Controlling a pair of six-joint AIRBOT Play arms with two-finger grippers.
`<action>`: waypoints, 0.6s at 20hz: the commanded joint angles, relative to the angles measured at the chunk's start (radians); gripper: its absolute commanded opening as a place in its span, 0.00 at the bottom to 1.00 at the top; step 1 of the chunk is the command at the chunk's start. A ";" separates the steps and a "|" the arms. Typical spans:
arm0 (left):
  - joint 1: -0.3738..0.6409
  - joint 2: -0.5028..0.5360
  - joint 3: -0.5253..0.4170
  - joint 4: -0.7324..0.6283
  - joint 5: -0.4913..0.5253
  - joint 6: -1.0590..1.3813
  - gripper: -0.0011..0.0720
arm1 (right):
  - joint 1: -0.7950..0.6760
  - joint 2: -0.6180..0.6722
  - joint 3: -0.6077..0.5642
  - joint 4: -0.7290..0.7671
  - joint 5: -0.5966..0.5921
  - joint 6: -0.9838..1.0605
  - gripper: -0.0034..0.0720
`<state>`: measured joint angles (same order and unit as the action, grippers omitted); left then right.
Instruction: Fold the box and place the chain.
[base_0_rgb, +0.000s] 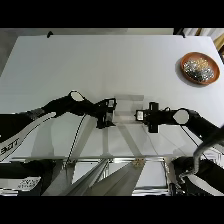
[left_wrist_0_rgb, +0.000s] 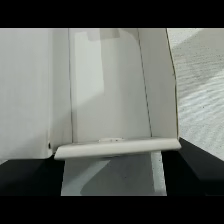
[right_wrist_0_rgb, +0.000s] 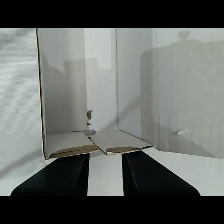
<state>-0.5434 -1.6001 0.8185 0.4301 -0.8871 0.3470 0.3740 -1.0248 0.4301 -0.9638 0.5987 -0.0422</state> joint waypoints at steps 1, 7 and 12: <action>0.000 0.000 0.000 0.000 0.000 0.001 0.30 | 0.005 -0.001 0.000 0.037 -0.014 -0.001 0.31; 0.000 0.000 0.000 0.000 0.000 0.001 0.30 | 0.005 -0.001 0.000 0.100 -0.012 -0.019 0.37; 0.000 0.000 0.000 0.000 0.000 0.001 0.30 | 0.004 -0.001 0.000 0.047 -0.005 -0.019 0.54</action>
